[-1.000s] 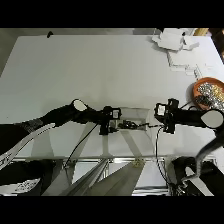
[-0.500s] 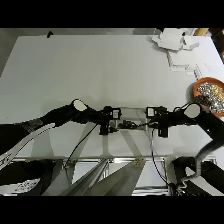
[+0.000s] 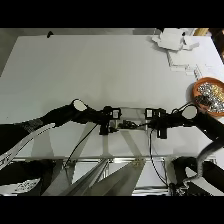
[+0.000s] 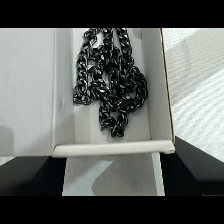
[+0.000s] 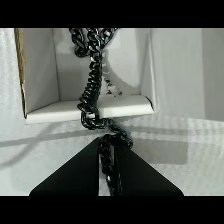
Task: Fold the box and place the chain.
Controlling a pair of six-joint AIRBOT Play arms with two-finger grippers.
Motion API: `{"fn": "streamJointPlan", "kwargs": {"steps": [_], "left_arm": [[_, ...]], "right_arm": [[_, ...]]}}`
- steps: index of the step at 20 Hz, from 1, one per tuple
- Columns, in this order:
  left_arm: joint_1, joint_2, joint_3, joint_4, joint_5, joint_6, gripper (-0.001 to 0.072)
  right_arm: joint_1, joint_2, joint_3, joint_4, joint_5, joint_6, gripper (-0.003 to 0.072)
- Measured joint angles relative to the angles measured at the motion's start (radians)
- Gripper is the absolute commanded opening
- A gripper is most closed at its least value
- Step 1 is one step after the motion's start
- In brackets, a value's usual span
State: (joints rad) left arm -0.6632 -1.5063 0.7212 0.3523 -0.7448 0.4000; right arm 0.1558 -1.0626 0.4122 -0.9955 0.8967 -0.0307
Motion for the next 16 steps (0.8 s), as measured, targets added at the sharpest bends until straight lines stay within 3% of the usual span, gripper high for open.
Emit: {"fn": "streamJointPlan", "kwargs": {"steps": [10, 16], "left_arm": [[0.0, 0.0, 0.0, 0.0, 0.0, 0.0, 0.0254], [0.0, 0.0, 0.0, 0.0, 0.0, 0.0, 0.0254]], "right_arm": [[0.0, 0.326, -0.001, -0.013, 0.095, 0.006, 0.0018], [0.017, 0.438, -0.001, 0.267, 0.117, -0.047, 0.0018]]}}
